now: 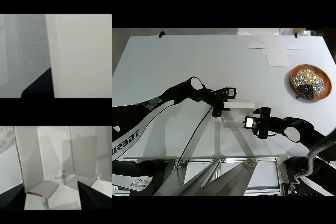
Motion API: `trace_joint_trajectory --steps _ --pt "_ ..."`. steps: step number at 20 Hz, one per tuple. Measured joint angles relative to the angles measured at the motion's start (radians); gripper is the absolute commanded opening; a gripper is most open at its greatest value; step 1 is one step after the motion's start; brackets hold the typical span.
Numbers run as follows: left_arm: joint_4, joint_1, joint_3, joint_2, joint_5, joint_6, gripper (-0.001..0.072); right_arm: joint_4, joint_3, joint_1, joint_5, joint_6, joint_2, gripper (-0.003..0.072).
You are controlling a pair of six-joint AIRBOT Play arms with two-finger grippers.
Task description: Fold the box and place the chain.
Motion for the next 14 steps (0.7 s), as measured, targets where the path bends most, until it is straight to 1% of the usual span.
trace_joint_trajectory --steps 7,14 --pt "0.000 0.000 0.000 0.000 0.000 0.001 0.0012 0.008 0.052 -0.014 0.036 -0.024 -0.001 0.0663" --pt "0.000 0.000 0.000 0.000 0.000 0.001 0.0012 0.131 0.063 -0.111 0.048 -0.098 -0.015 0.0661"
